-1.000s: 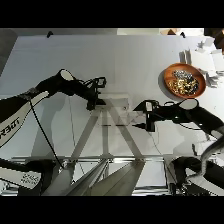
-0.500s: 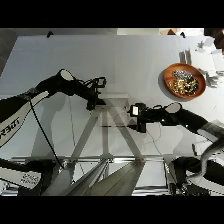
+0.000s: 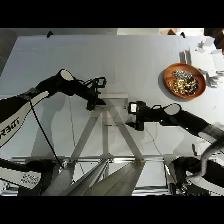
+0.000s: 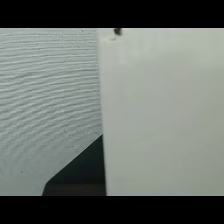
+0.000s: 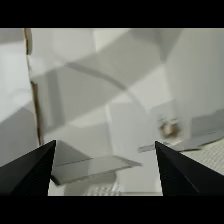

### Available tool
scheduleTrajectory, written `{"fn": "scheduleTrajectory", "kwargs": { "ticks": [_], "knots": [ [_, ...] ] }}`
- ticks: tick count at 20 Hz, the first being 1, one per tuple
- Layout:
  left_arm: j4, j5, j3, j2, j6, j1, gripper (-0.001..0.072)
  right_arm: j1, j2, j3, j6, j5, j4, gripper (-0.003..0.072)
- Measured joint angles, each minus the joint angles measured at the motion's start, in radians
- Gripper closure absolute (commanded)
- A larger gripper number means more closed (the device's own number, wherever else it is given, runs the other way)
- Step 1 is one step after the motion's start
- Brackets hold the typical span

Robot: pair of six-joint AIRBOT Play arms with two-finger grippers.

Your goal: Fold the box and place the chain.

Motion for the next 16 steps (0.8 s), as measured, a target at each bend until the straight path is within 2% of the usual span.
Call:
{"fn": "scheduleTrajectory", "kwargs": {
  "ticks": [8,16],
  "knots": [
    [0.0,0.0,0.0,0.0,0.0,0.0,0.0702,-0.043,0.117,-0.051,0.051,0.035,-0.062,-0.0034],
    [0.0,0.0,0.0,0.0,0.0,0.0,0.0702,-0.093,0.073,-0.071,0.053,0.026,-0.11,-0.0033]
  ]
}}
